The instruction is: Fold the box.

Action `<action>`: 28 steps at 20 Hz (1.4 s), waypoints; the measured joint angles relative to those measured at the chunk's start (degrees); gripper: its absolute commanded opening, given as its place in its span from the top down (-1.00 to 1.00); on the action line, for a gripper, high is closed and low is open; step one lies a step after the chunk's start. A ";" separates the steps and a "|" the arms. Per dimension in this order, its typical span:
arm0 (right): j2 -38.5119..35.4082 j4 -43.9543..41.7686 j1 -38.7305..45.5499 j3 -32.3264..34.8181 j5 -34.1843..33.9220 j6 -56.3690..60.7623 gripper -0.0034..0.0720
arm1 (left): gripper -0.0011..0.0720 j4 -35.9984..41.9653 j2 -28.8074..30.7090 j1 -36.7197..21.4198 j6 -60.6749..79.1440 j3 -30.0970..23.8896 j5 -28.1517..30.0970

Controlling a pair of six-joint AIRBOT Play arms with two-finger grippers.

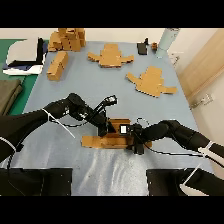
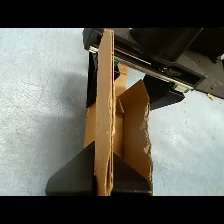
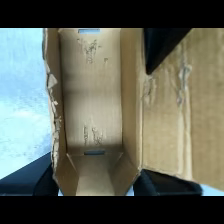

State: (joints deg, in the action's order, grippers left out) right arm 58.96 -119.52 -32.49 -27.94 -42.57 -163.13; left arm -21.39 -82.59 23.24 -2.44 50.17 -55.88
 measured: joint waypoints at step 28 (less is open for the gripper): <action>0.00 0.63 0.00 0.00 -0.50 0.07 -0.50 | 0.92 0.79 0.04 0.00 -0.37 0.02 -0.22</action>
